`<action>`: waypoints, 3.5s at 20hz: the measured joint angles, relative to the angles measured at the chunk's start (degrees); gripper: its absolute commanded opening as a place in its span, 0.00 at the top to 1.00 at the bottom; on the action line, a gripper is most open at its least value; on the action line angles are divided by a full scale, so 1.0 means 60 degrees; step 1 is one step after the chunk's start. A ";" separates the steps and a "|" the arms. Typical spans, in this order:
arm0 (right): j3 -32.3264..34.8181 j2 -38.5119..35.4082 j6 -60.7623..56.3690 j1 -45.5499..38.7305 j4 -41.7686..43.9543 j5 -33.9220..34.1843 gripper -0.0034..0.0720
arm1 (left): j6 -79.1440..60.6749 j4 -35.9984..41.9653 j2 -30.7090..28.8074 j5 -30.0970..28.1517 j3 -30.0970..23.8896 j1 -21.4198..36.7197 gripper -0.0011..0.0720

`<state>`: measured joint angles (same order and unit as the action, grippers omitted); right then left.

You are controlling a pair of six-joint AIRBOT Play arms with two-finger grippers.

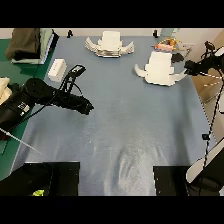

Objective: Fold the box.

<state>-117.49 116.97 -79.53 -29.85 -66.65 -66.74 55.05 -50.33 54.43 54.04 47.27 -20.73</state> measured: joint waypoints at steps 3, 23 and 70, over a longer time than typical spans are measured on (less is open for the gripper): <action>0.0237 -0.0488 0.0146 0.0051 0.1118 -0.0787 0.96 | 0.0004 0.0000 0.0000 0.0000 0.0000 0.0000 0.97; 1.3293 -1.1111 -0.0718 0.1847 0.1453 -0.0554 0.95 | 0.0000 0.0000 0.0000 0.0000 0.0000 0.0000 0.97; 1.6415 -1.2670 0.1923 0.5555 0.3552 0.1067 0.95 | 0.0353 0.0980 0.2437 0.0896 -0.0168 0.0539 0.26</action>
<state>-19.00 40.95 -67.99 3.49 -45.34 -60.34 57.17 -44.45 69.06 59.42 46.26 -17.50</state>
